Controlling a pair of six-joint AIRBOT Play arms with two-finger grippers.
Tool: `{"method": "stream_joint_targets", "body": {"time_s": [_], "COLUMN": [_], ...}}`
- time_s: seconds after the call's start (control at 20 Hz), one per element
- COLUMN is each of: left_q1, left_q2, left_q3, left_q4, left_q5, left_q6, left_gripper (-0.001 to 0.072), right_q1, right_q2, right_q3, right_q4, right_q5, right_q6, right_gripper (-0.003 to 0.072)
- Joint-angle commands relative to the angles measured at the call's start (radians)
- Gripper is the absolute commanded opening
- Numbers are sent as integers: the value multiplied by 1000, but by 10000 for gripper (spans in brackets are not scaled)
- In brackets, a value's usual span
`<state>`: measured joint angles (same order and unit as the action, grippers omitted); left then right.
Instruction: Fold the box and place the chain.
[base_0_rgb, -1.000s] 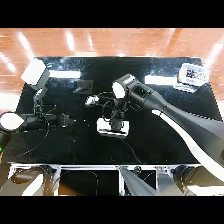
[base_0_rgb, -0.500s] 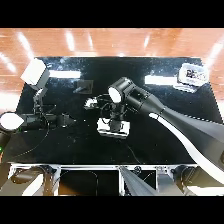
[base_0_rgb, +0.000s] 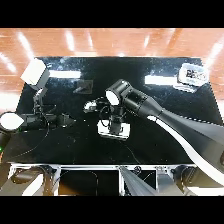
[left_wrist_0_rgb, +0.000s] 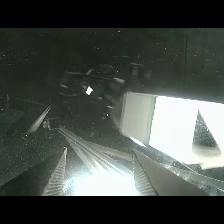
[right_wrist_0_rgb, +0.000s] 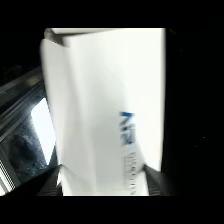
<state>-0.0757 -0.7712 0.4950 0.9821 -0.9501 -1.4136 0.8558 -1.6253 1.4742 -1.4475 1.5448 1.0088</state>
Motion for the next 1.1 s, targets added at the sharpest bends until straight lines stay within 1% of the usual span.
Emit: {"method": "stream_joint_targets", "body": {"time_s": [0.0, 0.2, 0.25, 0.3, 0.65, 0.7, 0.75, 0.95, 1.05], "left_q1": [0, 0, 0, 0, 0, 0, 0, 0, 0], "left_q2": [0, 0, 0, 0, 0, 0, 0, 0, 0], "left_q3": [0, 0, 0, 0, 0, 0, 0, 0, 0], "left_q4": [0, 0, 0, 0, 0, 0, 0, 0, 0], "left_q5": [0, 0, 0, 0, 0, 0, 0, 0, 0], "left_q6": [0, 0, 0, 0, 0, 0, 0, 0, 0], "left_gripper": [508, 508, 508, 508, 508, 508, 508, 508, 508], "right_q1": [2, 2, 2, 2, 2, 2, 2, 2, 2], "right_q2": [0, 0, 0, 0, 0, 0, 0, 0, 0], "right_q3": [0, 0, 0, 0, 0, 0, 0, 0, 0], "right_q4": [-5, -5, -5, -5, -5, -5, -5, -5, -5], "right_q5": [7, 7, 7, 8, 7, 7, 7, 7, 8], "right_q6": [2, 2, 2, 2, 2, 2, 2, 1, 1], "right_gripper": [656, 654, 552, 542, 539, 471, 443, 414, 414]}}
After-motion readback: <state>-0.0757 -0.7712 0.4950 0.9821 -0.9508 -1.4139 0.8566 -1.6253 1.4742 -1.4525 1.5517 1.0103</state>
